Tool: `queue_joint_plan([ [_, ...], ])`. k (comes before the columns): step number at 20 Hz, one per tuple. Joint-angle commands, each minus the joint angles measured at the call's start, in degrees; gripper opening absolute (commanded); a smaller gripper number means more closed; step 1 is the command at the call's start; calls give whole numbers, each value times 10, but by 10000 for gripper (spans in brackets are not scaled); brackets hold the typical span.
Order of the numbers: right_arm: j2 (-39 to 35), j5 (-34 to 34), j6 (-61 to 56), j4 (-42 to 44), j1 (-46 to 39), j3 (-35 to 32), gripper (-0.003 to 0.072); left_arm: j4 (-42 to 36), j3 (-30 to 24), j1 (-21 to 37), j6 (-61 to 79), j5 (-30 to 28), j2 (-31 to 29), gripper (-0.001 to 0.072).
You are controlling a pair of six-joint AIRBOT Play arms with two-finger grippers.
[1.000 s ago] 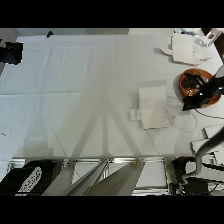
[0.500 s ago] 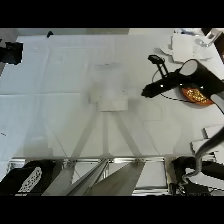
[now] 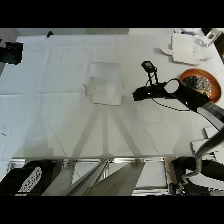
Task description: Fold the box and place the chain.
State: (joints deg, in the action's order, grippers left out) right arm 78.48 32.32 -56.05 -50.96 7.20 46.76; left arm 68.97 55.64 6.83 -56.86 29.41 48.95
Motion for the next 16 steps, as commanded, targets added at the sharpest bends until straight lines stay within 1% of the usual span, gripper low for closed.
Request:
queue_joint_plan([
  [1, 10, -47, 39, 4, -3, -22, 10, 0, 0, 0, 0, 0, 0, 694],
  [4, 11, -70, 41, 1, -3, -22, 10, 0, 0, 0, 0, 0, 0, 694],
  [16, 11, -71, 56, 2, -3, -22, 12, 0, 0, 0, 0, 0, 0, 694],
])
